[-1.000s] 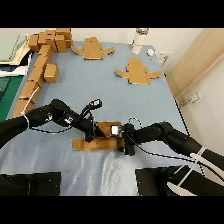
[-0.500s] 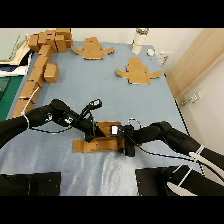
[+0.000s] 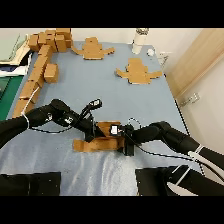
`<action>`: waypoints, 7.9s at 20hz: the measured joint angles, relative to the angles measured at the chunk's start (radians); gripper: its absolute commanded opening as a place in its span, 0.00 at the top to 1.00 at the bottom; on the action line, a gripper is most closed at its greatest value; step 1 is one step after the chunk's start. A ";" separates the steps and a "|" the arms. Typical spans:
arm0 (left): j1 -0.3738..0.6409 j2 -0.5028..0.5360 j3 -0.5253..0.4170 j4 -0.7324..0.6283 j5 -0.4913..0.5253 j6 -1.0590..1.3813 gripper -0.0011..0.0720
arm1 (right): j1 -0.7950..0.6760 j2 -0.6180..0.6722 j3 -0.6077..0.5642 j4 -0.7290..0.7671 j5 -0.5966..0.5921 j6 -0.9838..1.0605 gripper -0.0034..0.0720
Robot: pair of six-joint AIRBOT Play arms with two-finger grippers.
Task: Fold the box.
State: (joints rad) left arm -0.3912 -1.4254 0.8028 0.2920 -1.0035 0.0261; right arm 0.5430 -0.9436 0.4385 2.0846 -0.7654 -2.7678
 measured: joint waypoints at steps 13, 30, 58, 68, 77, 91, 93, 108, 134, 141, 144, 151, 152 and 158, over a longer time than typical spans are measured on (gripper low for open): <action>0.000 0.000 0.000 0.001 0.000 0.000 0.96 | 0.037 -0.037 0.000 -0.021 0.013 0.000 0.23; 0.000 0.000 0.000 -0.002 0.000 0.000 0.96 | 0.039 -0.037 0.000 -0.035 0.016 0.000 0.29; 0.014 0.246 -0.020 0.334 -0.195 -0.959 0.97 | 0.039 -0.037 0.001 -0.039 0.016 -0.001 0.29; 0.002 0.047 0.094 0.151 0.046 -1.099 0.97 | 0.039 -0.037 0.001 -0.039 0.016 -0.001 0.29; 0.034 -0.089 0.123 0.257 0.075 -1.172 0.97 | 0.039 -0.037 0.001 -0.039 0.016 0.000 0.29; 0.206 0.010 0.121 0.193 -0.131 -0.746 0.97 | 0.039 -0.037 0.001 -0.039 0.015 0.000 0.29; 0.214 0.079 0.113 0.215 -0.161 -0.640 0.97 | 0.039 -0.037 0.001 -0.040 0.015 0.000 0.29; 0.050 0.298 -0.198 0.257 0.137 0.130 0.19 | 0.039 -0.037 0.001 -0.039 0.015 0.000 0.29; -0.051 0.235 -0.234 0.220 0.182 0.033 0.59 | 0.039 -0.037 0.001 -0.040 0.015 -0.003 0.29; -0.051 0.235 -0.237 0.176 0.197 0.034 0.59 | 0.039 -0.037 0.001 -0.039 0.016 0.000 0.29; -0.052 0.235 -0.238 0.159 0.219 0.042 0.75 | 0.039 -0.037 0.001 -0.039 0.015 0.000 0.29; -0.066 0.224 -0.240 0.091 0.238 0.109 0.75 | 0.039 -0.037 0.001 -0.039 0.016 0.001 0.29; -0.067 0.217 -0.240 0.086 0.240 0.113 0.75 | 0.039 -0.037 0.001 -0.039 0.015 0.001 0.29; -0.074 0.198 -0.240 0.070 0.244 0.121 0.28 | 0.039 -0.037 0.001 -0.039 0.015 0.002 0.29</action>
State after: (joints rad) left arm -0.4656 -1.2270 0.5632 0.3618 -0.7597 0.1467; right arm 0.5816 -0.9802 0.4393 2.0457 -0.7502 -2.7659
